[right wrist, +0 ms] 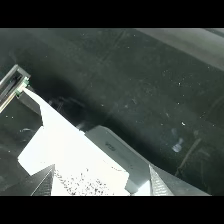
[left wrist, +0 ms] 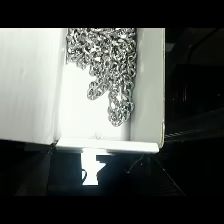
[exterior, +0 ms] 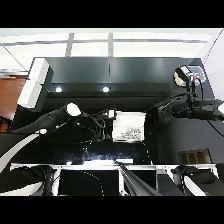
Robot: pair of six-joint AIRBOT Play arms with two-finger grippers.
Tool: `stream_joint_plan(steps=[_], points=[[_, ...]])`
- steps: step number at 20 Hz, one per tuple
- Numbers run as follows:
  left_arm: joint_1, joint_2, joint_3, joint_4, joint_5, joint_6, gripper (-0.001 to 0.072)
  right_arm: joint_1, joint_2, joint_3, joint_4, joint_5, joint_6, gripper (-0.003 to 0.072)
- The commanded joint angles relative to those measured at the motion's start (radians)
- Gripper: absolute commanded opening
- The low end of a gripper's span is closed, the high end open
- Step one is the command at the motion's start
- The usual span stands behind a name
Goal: Fold the box and place the chain.
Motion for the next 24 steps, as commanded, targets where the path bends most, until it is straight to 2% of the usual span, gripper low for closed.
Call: stream_joint_plan(steps=[1,10,18,24], points=[[-0.016,-0.005,0.001,-0.004,0.01,-0.007,0.071,0.001,-0.001,0.0,0.0,0.0,0.0,0.069],[-0.016,-0.017,0.001,-0.034,0.056,-0.006,0.071,0.001,-0.001,0.0,0.0,0.0,0.0,0.069],[-0.009,-0.017,0.001,-0.049,0.052,0.018,0.0707,0.001,-0.001,0.0,0.0,0.0,0.0,0.069],[-0.008,-0.017,0.001,-0.089,0.006,0.104,0.0706,0.001,-0.001,0.0,0.0,0.0,0.0,0.069]])
